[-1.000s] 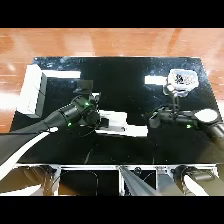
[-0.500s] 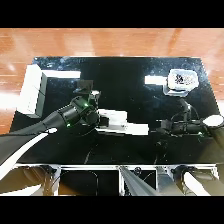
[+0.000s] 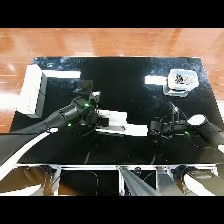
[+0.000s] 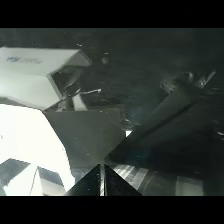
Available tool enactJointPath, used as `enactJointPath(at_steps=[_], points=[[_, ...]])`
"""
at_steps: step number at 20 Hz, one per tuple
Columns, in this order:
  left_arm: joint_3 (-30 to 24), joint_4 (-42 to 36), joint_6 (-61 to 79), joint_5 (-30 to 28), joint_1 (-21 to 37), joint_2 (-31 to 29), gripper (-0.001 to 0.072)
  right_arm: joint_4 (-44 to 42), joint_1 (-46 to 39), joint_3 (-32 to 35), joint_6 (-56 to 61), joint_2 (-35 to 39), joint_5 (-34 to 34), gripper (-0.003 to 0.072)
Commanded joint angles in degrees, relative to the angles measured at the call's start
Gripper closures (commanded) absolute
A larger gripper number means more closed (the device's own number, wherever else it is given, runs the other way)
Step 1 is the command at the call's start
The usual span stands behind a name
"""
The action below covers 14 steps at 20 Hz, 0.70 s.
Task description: Fold the box and place the chain.
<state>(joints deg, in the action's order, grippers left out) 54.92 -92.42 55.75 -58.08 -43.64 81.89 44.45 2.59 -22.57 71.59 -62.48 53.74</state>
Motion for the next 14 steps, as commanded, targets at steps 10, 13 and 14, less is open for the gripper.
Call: enactJointPath(at_steps=[10,13,14], points=[[0.0,-1.6,0.9,0.7,-0.2,0.5,0.0688,-10.5,10.6,-0.7,-4.2,-0.6,-7.9,0.0650],[0.0,-1.6,0.9,0.7,-0.2,0.5,0.0688,-11.1,10.7,-2.8,-7.7,-0.6,-5.4,0.0237],[0.0,-1.6,0.9,0.7,-0.2,0.5,0.0688,-11.2,10.7,-3.0,-9.2,-0.6,-5.0,0.0237]])
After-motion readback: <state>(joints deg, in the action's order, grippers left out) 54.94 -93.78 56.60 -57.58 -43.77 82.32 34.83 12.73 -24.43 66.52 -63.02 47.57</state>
